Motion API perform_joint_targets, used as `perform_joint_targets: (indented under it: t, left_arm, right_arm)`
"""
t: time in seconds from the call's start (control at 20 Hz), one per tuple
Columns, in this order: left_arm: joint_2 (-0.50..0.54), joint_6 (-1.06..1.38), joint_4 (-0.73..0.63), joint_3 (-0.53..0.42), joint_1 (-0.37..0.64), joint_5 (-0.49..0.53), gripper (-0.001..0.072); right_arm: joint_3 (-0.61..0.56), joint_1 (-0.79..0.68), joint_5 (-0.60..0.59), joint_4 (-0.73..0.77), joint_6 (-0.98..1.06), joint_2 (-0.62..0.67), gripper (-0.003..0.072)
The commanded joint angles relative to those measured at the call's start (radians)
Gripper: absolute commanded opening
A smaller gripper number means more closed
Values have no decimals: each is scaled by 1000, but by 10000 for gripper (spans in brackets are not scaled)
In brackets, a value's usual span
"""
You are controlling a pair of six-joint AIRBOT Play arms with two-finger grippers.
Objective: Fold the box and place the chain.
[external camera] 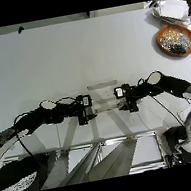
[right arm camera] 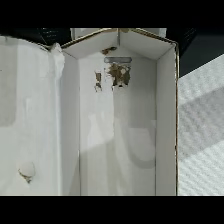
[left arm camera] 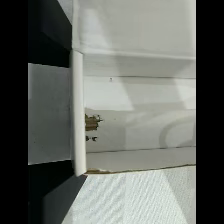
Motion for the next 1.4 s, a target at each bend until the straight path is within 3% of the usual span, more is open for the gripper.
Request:
perform_joint_targets:
  t: [0.0,0.15,0.2,0.25,0.3,0.5,0.85,1.05,1.25,1.3,1.35]
  left_arm:
    - [0,0,0,1,0,0,138]
    - [0,0,1,1,0,0,138]
    - [0,0,0,1,0,0,138]
    - [0,0,0,1,0,0,138]
    - [0,0,0,1,0,0,138]
    - [0,0,0,1,0,0,138]
    - [0,0,0,1,0,0,138]
    - [0,0,0,1,0,0,138]
    - [0,0,0,1,0,0,138]
    - [0,0,0,1,0,0,138]
    - [0,0,0,1,0,0,138]
  right_arm:
    - [0,0,1,0,-1,1,282]
    - [0,0,-1,3,0,1,300]
    - [0,0,4,3,0,3,462]
    - [0,0,4,3,5,6,669]
    - [0,0,3,1,8,13,702]
    - [0,0,18,-64,115,73,704]
    - [0,0,138,-383,414,140,700]
    - [1,-30,189,-403,480,151,693]
    - [17,-61,207,-402,475,265,647]
    - [30,-61,207,-393,470,308,543]
    - [41,-61,201,-353,440,354,367]
